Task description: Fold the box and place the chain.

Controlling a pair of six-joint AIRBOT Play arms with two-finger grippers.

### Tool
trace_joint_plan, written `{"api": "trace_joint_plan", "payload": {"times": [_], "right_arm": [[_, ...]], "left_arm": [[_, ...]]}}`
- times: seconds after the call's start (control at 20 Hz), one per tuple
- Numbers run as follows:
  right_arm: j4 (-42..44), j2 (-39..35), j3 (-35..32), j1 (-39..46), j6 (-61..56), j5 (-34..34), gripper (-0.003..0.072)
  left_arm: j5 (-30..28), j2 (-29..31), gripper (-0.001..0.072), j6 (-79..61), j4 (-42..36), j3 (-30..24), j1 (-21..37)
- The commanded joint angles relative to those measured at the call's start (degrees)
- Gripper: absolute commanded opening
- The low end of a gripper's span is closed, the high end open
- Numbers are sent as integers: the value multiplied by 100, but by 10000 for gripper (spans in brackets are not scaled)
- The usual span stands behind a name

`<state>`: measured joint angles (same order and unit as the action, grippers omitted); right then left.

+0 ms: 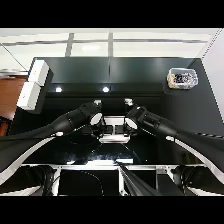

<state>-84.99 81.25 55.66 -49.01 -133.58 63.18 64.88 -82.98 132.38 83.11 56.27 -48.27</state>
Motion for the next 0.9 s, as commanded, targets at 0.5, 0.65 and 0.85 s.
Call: {"api": "trace_joint_plan", "payload": {"times": [0.5, 0.65, 0.85], "right_arm": [[-1145, -2291, 4, 227, 1178, 461, 490], [-2461, -2949, 2, 968, 1327, 1128, 491], [-2892, -3025, -199, 2861, 1773, 380, 490]], "left_arm": [[-15, -2, 28, 9, 24, 2, 2], [-24, -2, 28, 9, 26, 2, 2], [-31, -2, 28, 9, 39, 2, 2]]}}
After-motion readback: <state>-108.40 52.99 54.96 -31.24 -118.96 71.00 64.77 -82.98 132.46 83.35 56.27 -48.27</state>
